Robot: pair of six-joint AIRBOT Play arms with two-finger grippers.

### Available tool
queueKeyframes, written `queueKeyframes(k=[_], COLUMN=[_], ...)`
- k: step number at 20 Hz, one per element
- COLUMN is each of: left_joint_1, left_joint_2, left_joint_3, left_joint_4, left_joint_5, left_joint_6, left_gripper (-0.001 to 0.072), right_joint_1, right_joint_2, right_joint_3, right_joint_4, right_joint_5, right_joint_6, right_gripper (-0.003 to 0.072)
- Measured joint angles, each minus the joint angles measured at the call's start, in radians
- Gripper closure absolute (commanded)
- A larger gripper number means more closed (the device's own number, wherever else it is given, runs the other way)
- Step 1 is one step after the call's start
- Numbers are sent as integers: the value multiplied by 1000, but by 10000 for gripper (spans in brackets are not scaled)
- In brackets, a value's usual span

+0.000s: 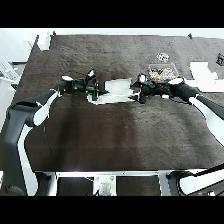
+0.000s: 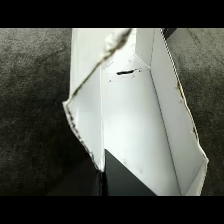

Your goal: Fold the box and place the chain.

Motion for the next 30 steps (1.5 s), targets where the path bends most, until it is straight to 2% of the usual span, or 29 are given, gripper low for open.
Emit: queueKeyframes(k=[19,30], left_joint_1=[0,0], left_joint_2=[0,0], left_joint_3=[0,0], left_joint_4=[1,0], left_joint_5=[0,8], left_joint_6=[1,1], left_gripper=[690,690], right_joint_1=[-19,-1], right_joint_2=[-127,-188], right_joint_3=[106,148], right_joint_4=[-18,-18], right_joint_5=[195,233], right_joint_6=[8,29], right_gripper=[13,13])
